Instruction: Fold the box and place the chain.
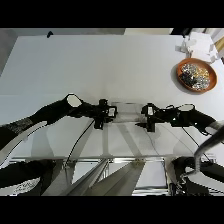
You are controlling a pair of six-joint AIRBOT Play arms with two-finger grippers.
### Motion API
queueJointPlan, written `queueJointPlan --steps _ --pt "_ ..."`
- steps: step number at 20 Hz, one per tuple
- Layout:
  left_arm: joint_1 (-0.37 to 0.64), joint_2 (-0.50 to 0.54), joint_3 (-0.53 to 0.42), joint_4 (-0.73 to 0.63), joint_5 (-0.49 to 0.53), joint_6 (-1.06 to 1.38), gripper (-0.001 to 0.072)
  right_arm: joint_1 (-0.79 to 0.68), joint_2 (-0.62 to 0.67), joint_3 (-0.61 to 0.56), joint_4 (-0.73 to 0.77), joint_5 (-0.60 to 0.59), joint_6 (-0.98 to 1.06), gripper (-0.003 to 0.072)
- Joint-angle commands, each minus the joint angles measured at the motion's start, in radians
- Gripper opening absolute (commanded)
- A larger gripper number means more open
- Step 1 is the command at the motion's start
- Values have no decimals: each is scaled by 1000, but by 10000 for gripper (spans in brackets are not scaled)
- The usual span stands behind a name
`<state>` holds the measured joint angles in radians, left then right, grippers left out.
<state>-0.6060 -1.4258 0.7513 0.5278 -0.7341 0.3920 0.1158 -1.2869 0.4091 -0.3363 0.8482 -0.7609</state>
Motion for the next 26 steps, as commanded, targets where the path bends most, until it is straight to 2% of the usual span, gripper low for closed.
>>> queueJointPlan --steps 1,7,9,10,16,21,26 --pt "0 0 0 4 2 -12 212 0 1 0 0 0 0 395" --pt "0 0 0 8 3 -62 194 0 1 0 0 0 0 395" --pt "2 6 0 9 3 -100 35 0 1 0 0 0 0 395" --pt "3 13 0 12 2 -126 19 0 1 0 0 0 0 395" --pt "4 91 0 93 1 -344 8 0 1 0 0 0 0 395" --pt "10 185 0 256 -42 -636 8 0 1 0 0 0 0 395" --pt "20 303 0 305 -97 -831 5 1 1 0 0 0 0 395"
